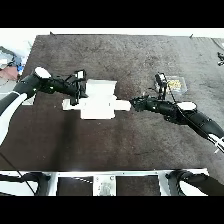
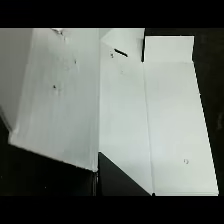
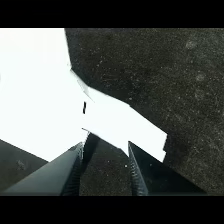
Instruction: Fold the box and place the chain.
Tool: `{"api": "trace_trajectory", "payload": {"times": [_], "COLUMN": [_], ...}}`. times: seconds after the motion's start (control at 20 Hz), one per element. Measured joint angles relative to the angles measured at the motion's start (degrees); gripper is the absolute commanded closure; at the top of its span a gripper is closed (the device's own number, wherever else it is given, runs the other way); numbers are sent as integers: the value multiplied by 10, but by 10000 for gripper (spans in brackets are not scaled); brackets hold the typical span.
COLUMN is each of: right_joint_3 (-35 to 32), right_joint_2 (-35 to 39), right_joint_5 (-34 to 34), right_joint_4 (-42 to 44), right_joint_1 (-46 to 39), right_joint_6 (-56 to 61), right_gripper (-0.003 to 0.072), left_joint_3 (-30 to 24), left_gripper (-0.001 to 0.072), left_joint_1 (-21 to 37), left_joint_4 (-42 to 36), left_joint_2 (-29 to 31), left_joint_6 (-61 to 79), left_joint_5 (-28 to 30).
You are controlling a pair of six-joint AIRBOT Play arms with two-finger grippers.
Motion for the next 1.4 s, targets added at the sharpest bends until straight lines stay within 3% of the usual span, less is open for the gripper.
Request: {"api": "trace_trajectory", "payload": {"times": [0.45, 0.95, 1.4], "right_joint_3": [0, 0, 0], "right_joint_2": [0, 0, 0], "right_joint_5": [-1, -11, -21], "right_joint_4": [0, 0, 0], "right_joint_1": [0, 0, 0], "right_joint_6": [0, -3, -27], "right_gripper": [362, 362, 362], "left_joint_3": [87, 96, 95], "left_gripper": [702, 700, 697], "left_joint_1": [31, 59, 61], "left_joint_4": [-13, -70, -90], "left_joint_2": [-83, -143, -161], "left_joint_6": [14, 119, 147], "left_joint_5": [-38, -51, -23]}}
